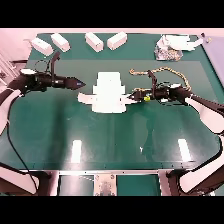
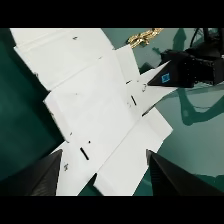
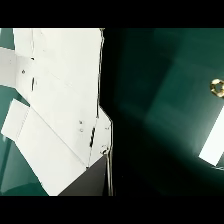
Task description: Fold the box and place the chain.
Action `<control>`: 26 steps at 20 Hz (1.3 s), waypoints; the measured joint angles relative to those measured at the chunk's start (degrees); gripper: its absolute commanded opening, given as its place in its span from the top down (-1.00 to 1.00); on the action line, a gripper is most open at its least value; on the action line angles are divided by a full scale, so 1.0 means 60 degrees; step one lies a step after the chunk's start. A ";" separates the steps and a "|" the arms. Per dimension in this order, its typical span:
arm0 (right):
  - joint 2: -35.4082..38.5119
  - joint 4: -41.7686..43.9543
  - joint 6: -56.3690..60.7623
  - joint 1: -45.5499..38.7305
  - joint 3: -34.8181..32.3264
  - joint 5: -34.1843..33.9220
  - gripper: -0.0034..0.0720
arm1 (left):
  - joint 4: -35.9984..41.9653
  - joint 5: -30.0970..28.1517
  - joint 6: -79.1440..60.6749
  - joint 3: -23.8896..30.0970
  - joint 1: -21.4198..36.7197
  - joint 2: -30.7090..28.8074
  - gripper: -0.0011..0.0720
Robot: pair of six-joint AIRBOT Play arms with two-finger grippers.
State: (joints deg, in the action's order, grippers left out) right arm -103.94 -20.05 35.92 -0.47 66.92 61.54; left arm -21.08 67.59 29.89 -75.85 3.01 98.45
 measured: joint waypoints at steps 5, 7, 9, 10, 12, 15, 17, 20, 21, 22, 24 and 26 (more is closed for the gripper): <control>-0.0004 0.0018 0.0004 0.0015 -0.0025 -0.0015 0.91 | -0.0495 0.0554 0.0743 -0.1293 -0.0084 0.1249 -0.68; -0.0004 0.0022 0.0000 0.0062 -0.0036 -0.0018 0.91 | -0.0612 0.0780 0.0991 -0.2000 -0.0168 0.1789 -0.68; -0.0004 0.0022 0.0004 0.0095 -0.0040 -0.0015 0.91 | -0.0659 0.1024 0.1206 -0.2707 -0.0280 0.2277 -0.68; -0.0004 0.0022 0.0004 0.0106 -0.0040 -0.0018 0.91 | -0.0685 0.1107 0.1293 -0.3031 -0.0346 0.2495 -0.68; -0.0004 0.0018 0.0004 0.0127 -0.0040 -0.0029 0.91 | -0.0743 0.1279 0.1446 -0.3570 -0.0474 0.2874 -0.68; -0.0004 0.0015 0.0004 0.0131 -0.0040 -0.0066 0.91 | -0.0827 0.1570 0.1647 -0.4160 -0.0699 0.3366 -0.68; 0.0000 0.0015 0.0000 0.0131 -0.0040 -0.0087 0.91 | -0.0896 0.1574 0.1687 -0.4444 -0.0892 0.3632 -0.68; 0.0000 0.0015 -0.0036 0.0131 -0.0040 -0.0102 0.91 | -0.1093 0.1333 0.1719 -0.4794 -0.1045 0.3945 -0.68; -0.0004 0.0015 -0.0055 0.0124 -0.0040 -0.0113 0.91 | -0.1096 0.1224 0.1719 -0.4896 -0.1071 0.4003 -0.68; -0.0004 0.0015 -0.0069 0.0117 -0.0040 -0.0113 0.91 | -0.1118 0.1115 0.1719 -0.4987 -0.1093 0.4051 -0.68; 0.0000 0.0015 -0.0084 0.0102 -0.0040 -0.0117 0.91 | -0.1133 0.0947 0.1719 -0.5155 -0.1162 0.4149 -0.68; 0.0000 0.0015 -0.0091 0.0102 -0.0040 -0.0117 0.91 | -0.1129 0.0849 0.1694 -0.5242 -0.1268 0.4233 -0.68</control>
